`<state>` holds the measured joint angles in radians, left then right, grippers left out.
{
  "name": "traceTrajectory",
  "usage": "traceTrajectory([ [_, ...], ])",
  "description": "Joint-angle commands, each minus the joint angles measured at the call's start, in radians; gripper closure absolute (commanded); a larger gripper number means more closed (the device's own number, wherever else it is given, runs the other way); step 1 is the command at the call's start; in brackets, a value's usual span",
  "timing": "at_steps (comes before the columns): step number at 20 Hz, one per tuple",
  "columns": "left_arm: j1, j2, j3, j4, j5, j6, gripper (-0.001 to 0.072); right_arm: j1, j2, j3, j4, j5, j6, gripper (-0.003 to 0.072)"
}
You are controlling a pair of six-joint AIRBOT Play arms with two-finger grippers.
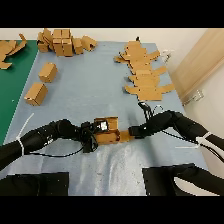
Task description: Fold the box.
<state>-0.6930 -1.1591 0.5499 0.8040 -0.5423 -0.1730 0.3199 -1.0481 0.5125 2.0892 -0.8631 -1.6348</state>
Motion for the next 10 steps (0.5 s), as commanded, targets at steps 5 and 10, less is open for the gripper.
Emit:
traceTrajectory([
  [5, 0.001, 0.0, 0.0, 0.0, 0.0, 0.0, 0.0199, 0.079, 0.018, 0.023, 0.058, 0.042, -0.008, 0.0682],
  [10, 0.001, 0.0, 0.0, 0.0, 0.0, 0.0, 0.0199, 0.079, 0.121, 0.043, 0.05, 0.031, -0.023, 0.0557],
])
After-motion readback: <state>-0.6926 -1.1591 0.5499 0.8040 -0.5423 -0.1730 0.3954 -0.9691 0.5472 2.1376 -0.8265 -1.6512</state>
